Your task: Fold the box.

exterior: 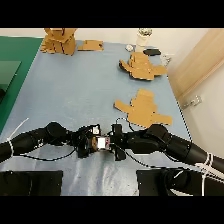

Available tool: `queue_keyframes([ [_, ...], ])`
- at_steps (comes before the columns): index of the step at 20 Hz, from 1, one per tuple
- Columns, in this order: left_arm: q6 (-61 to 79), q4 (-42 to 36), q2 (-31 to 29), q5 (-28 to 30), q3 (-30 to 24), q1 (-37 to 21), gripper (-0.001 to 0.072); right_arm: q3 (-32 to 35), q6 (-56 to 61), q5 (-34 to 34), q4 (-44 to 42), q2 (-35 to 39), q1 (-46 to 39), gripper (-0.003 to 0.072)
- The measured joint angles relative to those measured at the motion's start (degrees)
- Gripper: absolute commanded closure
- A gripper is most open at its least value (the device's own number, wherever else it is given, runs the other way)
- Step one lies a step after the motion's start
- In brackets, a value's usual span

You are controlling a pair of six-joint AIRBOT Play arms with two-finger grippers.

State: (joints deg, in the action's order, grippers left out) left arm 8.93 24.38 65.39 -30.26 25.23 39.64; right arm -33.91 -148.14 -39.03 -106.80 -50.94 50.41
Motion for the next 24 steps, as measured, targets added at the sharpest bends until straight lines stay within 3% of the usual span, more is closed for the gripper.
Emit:
queue_keyframes([
  [4,0.02,0.04,0.0,-0.07,0.0,0.0,0.0194,0.0,0.0,-0.42,0.22,1.68,0.0,0.04],
  [6,0.02,0.04,0.0,-0.09,0.0,0.0,0.0194,0.0,-0.02,-0.44,0.24,1.97,0.0,0.0482],
  [9,0.02,0.04,0.0,-0.13,0.0,0.0,0.0194,0.0,-0.02,-0.46,0.48,1.57,0.0,0.0521],
  [24,0.07,0.07,0.0,-0.2,0.0,0.0,0.0194,0.48,1.42,-1.73,-0.37,-1.36,1.4,0.0509],
])
